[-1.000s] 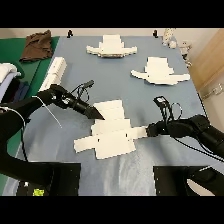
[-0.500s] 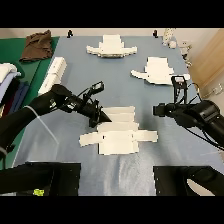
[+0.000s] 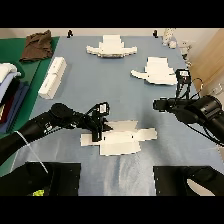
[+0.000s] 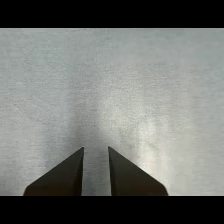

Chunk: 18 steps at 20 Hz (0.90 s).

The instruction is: Fold the box.

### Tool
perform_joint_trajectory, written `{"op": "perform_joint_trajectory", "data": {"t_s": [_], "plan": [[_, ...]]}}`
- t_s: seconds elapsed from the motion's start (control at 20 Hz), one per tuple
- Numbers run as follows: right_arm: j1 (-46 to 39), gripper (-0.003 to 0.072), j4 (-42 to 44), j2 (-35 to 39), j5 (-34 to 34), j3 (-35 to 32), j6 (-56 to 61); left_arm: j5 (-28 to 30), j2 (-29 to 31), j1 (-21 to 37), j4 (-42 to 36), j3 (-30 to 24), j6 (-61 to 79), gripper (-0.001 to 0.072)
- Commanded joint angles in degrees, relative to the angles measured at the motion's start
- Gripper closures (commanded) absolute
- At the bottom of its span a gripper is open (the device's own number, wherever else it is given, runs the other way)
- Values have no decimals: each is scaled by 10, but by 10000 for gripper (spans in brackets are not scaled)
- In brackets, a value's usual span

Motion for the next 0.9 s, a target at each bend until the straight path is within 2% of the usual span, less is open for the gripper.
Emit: {"op": "perform_joint_trajectory", "data": {"t_s": [0.0, 0.3, 0.65, 0.85], "plan": [[0, 459, 13, -1, 0, 1, 3, 28, 4, -9, -24, -13, 16, 695], [0, 460, 20, -1, 0, 1, 4, 9, -4, -9, -77, -12, 71, 694], [0, 460, 24, -1, 0, 1, 4, 6, -50, -9, -53, -12, 77, 694], [0, 460, 26, -1, 0, 1, 3, -2, -54, -9, -47, -12, 72, 694]]}}
